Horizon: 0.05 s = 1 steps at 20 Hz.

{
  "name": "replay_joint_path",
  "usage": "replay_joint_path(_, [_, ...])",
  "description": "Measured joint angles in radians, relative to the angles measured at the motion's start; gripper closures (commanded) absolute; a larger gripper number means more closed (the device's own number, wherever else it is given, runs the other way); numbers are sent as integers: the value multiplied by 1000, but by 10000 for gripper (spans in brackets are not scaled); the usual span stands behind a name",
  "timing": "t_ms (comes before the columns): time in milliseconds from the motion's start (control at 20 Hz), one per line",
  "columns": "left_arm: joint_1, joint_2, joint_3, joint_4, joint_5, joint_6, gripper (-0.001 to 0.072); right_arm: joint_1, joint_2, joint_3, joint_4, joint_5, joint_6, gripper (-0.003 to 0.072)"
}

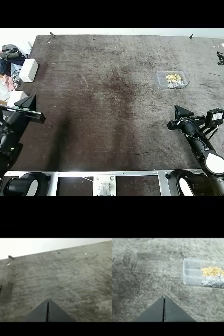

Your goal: Fold the box and place the chain.

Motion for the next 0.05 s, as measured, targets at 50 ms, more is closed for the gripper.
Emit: replay_joint_path(50, [0, 6, -6, -2, 3, 0, 697, 0, 0, 0, 0, 0, 0, 673])
